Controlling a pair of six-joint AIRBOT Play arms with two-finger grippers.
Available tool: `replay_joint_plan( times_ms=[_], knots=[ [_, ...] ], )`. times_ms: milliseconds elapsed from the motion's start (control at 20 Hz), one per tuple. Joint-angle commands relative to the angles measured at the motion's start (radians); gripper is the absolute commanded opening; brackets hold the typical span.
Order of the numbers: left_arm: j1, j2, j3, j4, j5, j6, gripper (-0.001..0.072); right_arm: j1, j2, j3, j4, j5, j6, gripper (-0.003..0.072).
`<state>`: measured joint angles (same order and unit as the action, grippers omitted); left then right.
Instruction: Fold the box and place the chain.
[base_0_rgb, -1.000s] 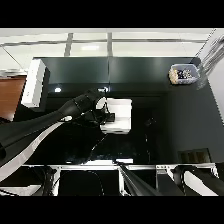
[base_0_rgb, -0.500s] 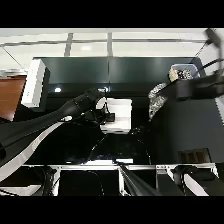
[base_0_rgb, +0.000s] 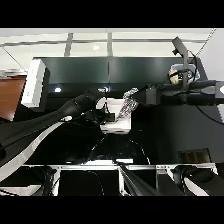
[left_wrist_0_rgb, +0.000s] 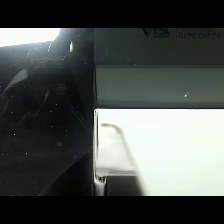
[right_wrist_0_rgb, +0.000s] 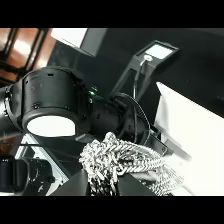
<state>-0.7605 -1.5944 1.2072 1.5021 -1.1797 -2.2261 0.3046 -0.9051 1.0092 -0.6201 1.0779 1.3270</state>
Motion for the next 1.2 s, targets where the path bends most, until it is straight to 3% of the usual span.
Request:
replay_joint_plan(
  times_ms=[0,500,1150],
  knots=[
    [0.000,0.000,0.000,0.000,0.000,0.000,0.0028,0.040,-0.032,-0.004,-0.018,-0.033,0.000,0.0016],
    [0.000,0.000,0.000,0.000,0.000,0.000,0.0028,0.059,-0.077,-0.004,-0.020,-0.067,0.000,0.0016],
    [0.000,0.000,0.000,0.000,0.000,0.000,0.0028,0.051,-0.076,0.080,0.025,0.021,0.004,0.0016]
  ],
)
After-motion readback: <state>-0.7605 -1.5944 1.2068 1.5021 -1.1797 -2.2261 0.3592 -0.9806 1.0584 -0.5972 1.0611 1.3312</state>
